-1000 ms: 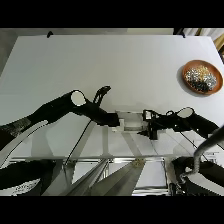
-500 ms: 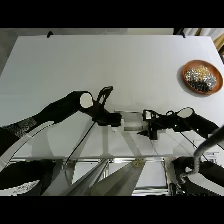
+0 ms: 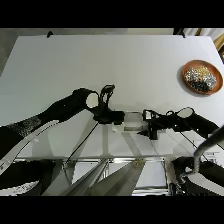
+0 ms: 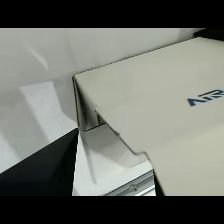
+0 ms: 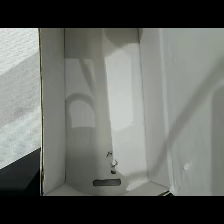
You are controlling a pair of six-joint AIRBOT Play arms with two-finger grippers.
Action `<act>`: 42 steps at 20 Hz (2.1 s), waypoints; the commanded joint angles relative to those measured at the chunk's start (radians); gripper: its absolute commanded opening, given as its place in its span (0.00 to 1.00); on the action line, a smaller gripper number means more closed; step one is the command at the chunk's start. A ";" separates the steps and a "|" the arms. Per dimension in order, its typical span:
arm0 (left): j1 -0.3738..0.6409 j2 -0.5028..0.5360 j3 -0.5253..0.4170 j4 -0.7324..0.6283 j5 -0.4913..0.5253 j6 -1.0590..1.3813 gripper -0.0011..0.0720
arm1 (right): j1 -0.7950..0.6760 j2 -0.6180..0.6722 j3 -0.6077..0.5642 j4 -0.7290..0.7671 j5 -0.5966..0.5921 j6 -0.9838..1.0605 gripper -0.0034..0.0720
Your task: Fold the box and place the chain.
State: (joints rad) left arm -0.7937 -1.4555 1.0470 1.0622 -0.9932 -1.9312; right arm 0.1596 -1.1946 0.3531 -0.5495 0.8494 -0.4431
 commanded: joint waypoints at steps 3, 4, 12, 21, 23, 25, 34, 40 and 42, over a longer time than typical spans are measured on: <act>-0.026 -0.019 0.044 0.066 -0.032 -0.076 0.68 | 0.000 0.000 0.000 0.000 0.000 0.000 0.50; -0.037 -0.028 0.044 0.078 -0.040 -0.089 0.68 | 0.000 0.000 0.000 0.000 0.000 0.000 0.50; -0.091 -0.087 0.147 0.241 -0.134 -0.284 0.68 | 0.000 0.000 0.000 0.000 0.000 0.000 0.50; -0.140 -0.094 0.154 0.279 -0.089 -0.385 0.58 | 0.000 0.000 0.000 0.000 0.000 0.000 0.50; -0.151 -0.106 0.154 0.282 -0.089 -0.401 0.58 | 0.000 0.000 0.000 0.000 0.000 0.000 0.50; -0.162 -0.123 0.154 0.282 -0.088 -0.408 0.56 | 0.000 0.000 0.000 0.000 0.000 0.000 0.50; -0.174 -0.162 0.153 0.278 -0.095 -0.430 0.12 | 0.000 0.000 0.000 0.000 0.000 0.000 0.50; -0.174 -0.162 0.153 0.282 -0.103 -0.476 0.02 | 0.000 0.000 0.000 0.000 0.000 0.000 0.50; -0.174 -0.162 0.153 0.283 -0.103 -0.476 0.04 | 0.000 0.000 0.000 0.000 0.000 0.000 0.50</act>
State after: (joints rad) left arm -0.9672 -1.6169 1.1999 1.3476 -1.1038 -2.3878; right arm 0.1593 -1.1942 0.3531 -0.5507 0.8501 -0.4438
